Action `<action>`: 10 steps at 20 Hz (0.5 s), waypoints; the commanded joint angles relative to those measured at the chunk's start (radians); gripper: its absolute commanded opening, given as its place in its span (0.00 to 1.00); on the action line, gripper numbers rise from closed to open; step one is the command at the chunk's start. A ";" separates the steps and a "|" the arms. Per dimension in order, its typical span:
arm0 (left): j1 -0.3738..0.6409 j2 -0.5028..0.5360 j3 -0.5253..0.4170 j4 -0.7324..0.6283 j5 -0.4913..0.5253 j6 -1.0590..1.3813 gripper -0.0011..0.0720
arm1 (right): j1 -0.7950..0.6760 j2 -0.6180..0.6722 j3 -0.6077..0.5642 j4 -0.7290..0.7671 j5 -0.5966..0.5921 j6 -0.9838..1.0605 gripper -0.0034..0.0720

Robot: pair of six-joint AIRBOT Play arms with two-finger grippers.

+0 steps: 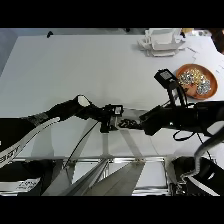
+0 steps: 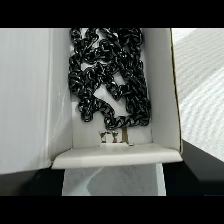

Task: Fold the box and place the chain.

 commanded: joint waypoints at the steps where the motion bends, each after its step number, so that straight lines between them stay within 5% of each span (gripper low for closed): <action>1: 0.001 0.001 0.001 0.000 0.000 0.000 0.22 | 0.091 0.011 -0.012 0.019 -0.110 0.019 0.07; 10: 0.001 0.001 0.001 0.000 0.000 0.000 0.22 | 0.118 -0.084 -0.065 0.011 -0.211 0.030 0.07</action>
